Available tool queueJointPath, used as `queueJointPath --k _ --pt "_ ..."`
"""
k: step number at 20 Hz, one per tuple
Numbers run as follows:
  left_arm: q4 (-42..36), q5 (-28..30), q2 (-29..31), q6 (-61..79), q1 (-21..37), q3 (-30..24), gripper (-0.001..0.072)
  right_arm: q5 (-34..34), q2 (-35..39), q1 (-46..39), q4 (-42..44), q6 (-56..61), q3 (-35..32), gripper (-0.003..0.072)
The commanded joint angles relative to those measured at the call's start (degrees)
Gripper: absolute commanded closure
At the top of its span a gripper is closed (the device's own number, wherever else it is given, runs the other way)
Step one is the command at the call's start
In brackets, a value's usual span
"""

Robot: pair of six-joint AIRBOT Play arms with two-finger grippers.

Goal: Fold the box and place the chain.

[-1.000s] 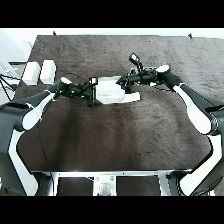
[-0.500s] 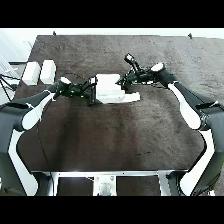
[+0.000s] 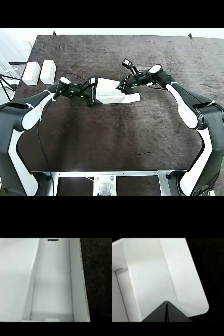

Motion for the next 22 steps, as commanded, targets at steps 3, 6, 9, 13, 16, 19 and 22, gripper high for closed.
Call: queueJointPath --k 3,6,9,13,16,19,22 --pt "0.02 0.07 -0.02 0.07 -0.04 -0.02 0.0178 0.31 -0.22 0.22 -0.87 -1.09 1.29 0.0675" --pt "0.02 0.07 -0.02 0.07 -0.04 -0.02 0.0178 0.37 2.08 0.15 -0.92 -1.11 2.56 0.0676" --pt "0.02 0.07 -0.02 0.04 -0.04 -0.02 0.0178 0.46 7.13 -0.31 -3.67 -1.09 1.38 0.0677" --pt "0.02 0.11 -0.02 0.07 -0.04 -0.02 0.0178 0.46 15.87 -1.27 -8.37 -1.55 -3.80 0.0675" --pt "0.02 0.09 -0.02 0.07 -0.04 -0.02 0.0178 0.48 17.97 -2.62 -14.19 -1.55 -8.09 0.0076" --pt "0.00 0.11 -0.02 0.07 -0.04 -0.02 0.0178 0.44 17.84 -3.06 -14.67 -8.00 -12.57 0.0069" --pt "0.00 0.07 -0.02 0.07 -0.04 -0.02 0.0178 0.42 16.33 -2.29 -14.14 -17.25 -14.53 0.0069"
